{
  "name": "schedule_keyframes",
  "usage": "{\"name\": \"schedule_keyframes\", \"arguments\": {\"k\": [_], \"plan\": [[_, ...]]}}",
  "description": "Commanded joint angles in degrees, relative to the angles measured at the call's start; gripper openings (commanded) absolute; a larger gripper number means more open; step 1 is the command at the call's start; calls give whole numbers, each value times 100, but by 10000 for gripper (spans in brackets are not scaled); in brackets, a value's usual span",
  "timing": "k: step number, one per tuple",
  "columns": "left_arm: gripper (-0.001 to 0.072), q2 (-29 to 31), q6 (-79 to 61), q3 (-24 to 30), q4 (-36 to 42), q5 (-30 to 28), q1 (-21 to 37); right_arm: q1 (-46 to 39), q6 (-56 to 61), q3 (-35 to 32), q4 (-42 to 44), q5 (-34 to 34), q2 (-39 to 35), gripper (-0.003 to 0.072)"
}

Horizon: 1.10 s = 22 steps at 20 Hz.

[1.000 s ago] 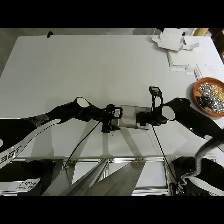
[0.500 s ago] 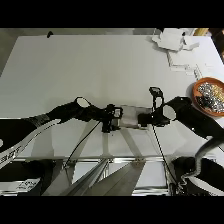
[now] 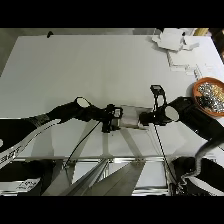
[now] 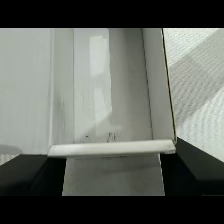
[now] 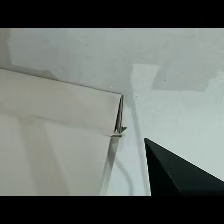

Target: Fold the box and place the chain.

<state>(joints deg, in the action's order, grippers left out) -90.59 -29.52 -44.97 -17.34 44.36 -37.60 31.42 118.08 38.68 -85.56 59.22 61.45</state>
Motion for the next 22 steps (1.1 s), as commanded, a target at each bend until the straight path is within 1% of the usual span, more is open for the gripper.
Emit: {"name": "schedule_keyframes", "arguments": {"k": [1, 4, 7, 11, 12, 13, 14, 17, 19, 20, 21, 22], "plan": [[504, 0, 0, -2, -2, 2, 0, 7, 0, -2, -101, -13, 162, 526], [504, 0, 0, -2, -2, 2, 0, 35, -2, -2, -103, -68, 280, 526], [504, 0, 0, -2, -2, 2, 0, 221, -2, -2, -96, -317, 393, 525], [504, 0, 0, -2, -2, 2, 0, 291, 4, -2, -98, -295, 741, 507], [504, 0, 0, -2, -2, 2, 0, 291, 11, -2, -101, -299, 754, 435], [504, 0, 0, -2, -2, 2, 0, 291, 24, -2, -98, -308, 754, 391], [504, 0, 0, -2, -2, 2, 2, 291, 46, -2, -101, -306, 754, 383], [504, 0, 0, -2, -2, 2, 0, 291, 181, -2, -98, -304, 774, 292], [504, 0, 0, -2, -4, 2, 0, 291, 208, -2, -98, -293, 802, 264], [504, 0, 0, -2, -2, 2, 0, 291, 208, -2, -98, -286, 802, 225], [504, 0, 0, -2, -2, 2, 0, 291, 208, -2, -98, -267, 802, 216], [504, 0, 0, -2, -4, 2, 0, 291, 208, -2, -98, -240, 802, 153]]}}
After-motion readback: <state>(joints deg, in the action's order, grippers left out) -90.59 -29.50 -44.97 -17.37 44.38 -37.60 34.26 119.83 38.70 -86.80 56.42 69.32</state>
